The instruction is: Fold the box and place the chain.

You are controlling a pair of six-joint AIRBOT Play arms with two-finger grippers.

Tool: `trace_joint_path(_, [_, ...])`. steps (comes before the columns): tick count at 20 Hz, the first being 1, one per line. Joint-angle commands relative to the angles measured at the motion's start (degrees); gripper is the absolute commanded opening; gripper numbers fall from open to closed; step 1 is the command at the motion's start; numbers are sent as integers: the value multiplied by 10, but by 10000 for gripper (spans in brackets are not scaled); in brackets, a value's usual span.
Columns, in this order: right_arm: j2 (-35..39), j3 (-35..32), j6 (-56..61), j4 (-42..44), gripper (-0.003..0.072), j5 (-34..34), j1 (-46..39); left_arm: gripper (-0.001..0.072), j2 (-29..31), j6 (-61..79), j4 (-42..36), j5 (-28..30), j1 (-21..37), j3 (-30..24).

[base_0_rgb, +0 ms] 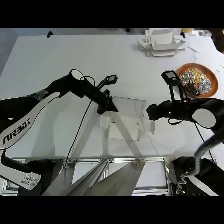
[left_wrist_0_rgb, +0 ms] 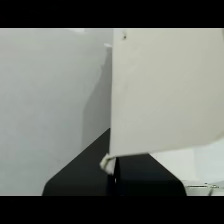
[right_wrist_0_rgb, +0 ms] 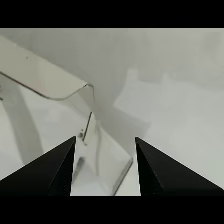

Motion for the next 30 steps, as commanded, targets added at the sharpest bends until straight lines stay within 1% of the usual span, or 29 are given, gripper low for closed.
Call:
trace_joint_path(1, [5,9,0,-55,419,26,1,-10,15,9,-31,41,-10,-16])
trace_joint_path(3, [15,9,0,-59,419,42,1,-10,59,17,-39,97,-10,-56])
trace_joint_path(6, [46,9,0,-60,417,40,1,-9,162,63,-69,182,-10,-155])
trace_joint_path(7, [59,9,0,-60,416,38,1,-8,185,73,-72,189,-10,-185])
trace_joint_path(8, [69,9,0,-59,415,36,1,-6,193,73,-71,184,-10,-206])
trace_joint_path(10, [83,9,0,-59,413,33,1,-5,188,83,-76,180,-13,-232])
trace_joint_path(12, [86,9,0,-54,411,33,1,-5,181,139,-76,186,-18,-239])
trace_joint_path(15, [85,9,0,-52,410,33,1,2,177,200,-79,215,-28,-239])
trace_joint_path(19, [85,9,0,-48,410,33,1,3,165,204,-83,219,-28,-239])
trace_joint_path(24, [85,9,0,-38,410,33,1,3,131,240,-143,214,-28,-239])
trace_joint_path(26, [85,9,0,-38,410,33,1,3,123,253,-151,215,-28,-239])
trace_joint_path(28, [85,9,0,-37,410,33,1,4,122,253,-148,223,-28,-239])
trace_joint_path(30, [85,9,0,-37,410,33,1,4,122,253,-143,245,-28,-239])
